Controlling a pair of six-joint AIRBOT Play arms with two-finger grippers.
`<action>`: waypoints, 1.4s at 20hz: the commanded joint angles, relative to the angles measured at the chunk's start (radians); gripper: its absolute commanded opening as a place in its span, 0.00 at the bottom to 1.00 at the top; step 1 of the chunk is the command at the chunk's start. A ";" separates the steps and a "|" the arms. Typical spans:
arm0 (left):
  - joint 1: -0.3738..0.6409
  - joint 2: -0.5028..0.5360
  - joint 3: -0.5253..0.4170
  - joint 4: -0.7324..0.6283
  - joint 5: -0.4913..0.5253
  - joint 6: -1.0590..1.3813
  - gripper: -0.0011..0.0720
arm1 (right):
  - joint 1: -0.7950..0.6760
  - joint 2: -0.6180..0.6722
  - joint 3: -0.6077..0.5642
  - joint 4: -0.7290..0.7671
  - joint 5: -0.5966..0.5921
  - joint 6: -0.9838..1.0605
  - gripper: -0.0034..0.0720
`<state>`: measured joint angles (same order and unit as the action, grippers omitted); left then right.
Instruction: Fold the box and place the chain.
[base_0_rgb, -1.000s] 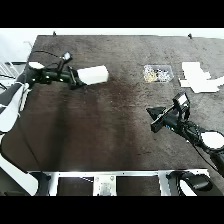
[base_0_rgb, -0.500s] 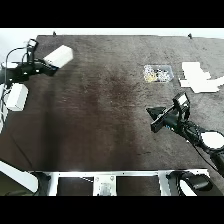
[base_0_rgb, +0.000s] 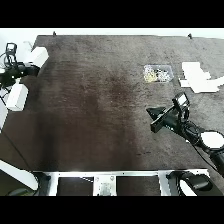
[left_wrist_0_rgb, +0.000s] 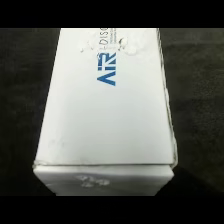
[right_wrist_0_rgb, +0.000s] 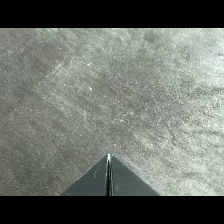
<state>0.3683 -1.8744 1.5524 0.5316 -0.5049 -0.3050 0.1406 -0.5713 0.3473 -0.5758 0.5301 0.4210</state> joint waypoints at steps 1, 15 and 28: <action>0.010 -0.035 0.001 0.015 0.066 -0.013 0.03 | 0.000 -0.004 0.000 0.000 0.001 0.025 0.06; 0.010 -0.124 0.002 0.015 0.243 -0.061 0.04 | 0.000 -0.004 0.000 0.000 -0.026 0.044 0.06; 0.022 -0.129 0.010 0.015 0.202 -0.024 0.88 | 0.000 -0.004 0.000 0.000 -0.033 0.043 0.31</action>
